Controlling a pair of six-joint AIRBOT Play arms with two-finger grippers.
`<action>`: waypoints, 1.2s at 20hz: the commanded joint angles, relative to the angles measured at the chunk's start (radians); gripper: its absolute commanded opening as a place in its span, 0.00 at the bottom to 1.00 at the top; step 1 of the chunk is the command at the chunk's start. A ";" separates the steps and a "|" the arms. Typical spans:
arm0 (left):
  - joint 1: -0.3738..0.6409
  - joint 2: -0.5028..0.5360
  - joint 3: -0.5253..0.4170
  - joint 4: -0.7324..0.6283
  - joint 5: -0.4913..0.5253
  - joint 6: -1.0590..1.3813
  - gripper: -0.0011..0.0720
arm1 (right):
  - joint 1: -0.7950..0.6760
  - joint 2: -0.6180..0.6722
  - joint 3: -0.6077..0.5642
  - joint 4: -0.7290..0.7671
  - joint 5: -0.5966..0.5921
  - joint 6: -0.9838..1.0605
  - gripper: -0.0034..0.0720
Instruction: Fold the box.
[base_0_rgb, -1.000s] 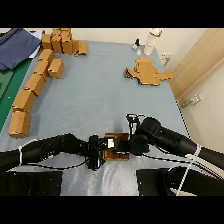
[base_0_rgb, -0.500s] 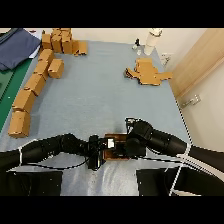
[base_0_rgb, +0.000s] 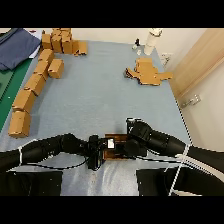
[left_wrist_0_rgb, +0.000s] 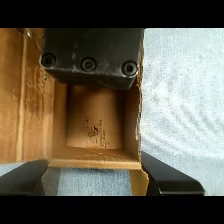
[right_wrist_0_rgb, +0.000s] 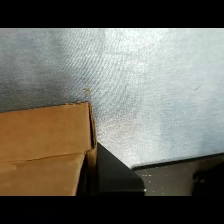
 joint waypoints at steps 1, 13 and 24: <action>0.000 0.001 -0.001 -0.002 -0.001 -0.002 0.63 | 0.000 0.000 0.001 -0.009 -0.003 0.003 0.05; 0.000 0.001 -0.001 -0.002 -0.001 -0.003 0.63 | -0.002 0.134 0.001 -0.010 -0.039 0.005 0.46; 0.000 0.001 -0.001 -0.002 -0.001 -0.003 0.63 | -0.190 0.377 -0.004 -0.048 -0.135 -0.109 0.05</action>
